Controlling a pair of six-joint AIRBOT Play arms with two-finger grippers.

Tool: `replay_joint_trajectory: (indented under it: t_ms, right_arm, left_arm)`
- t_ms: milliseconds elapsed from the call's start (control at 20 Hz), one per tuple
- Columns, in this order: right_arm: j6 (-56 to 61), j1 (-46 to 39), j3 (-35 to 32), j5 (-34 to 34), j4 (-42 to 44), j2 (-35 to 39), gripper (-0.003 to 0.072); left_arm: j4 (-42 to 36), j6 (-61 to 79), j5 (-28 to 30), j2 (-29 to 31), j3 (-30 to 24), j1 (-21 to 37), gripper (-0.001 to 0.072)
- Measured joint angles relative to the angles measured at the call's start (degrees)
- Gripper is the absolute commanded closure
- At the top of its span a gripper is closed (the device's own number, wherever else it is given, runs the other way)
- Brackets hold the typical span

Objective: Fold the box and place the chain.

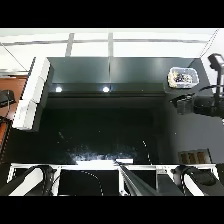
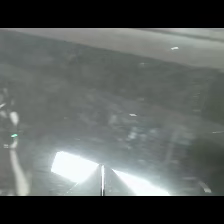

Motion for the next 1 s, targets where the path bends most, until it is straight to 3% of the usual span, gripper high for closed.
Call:
replay_joint_trajectory:
  t_ms: [100,200,350,500,750,1000]
  right_arm:
    - [1.18,0.17,0.81,0.24,-2.21,1.64,0.0684]
    - [1.88,0.87,-0.42,-2.01,-4.00,3.74,0.0684]
    - [5.46,2.10,-6.40,-9.99,-9.29,6.80,0.0683]
    - [10.40,2.58,-14.05,-20.48,-16.31,8.13,0.0683]
    - [13.40,2.82,-21.62,-35.34,-24.63,8.83,0.0685]
    - [14.19,2.86,-23.30,-39.89,-27.43,9.01,0.0685]
  left_arm:
    - [-3.37,-1.42,0.57,4.11,-2.67,-4.55,0.0686]
    - [-6.36,-2.12,5.38,10.16,-8.20,-11.26,0.0685]
    - [-7.89,-1.55,17.57,21.46,-20.15,-23.10,0.0682]
    - [-4.57,-0.28,27.71,31.43,-30.99,-30.97,0.0681]
    - [-1.55,-1.01,35.10,39.23,-38.47,-32.68,0.0681]
    - [-1.46,-1.42,36.74,40.79,-39.98,-31.50,0.0681]
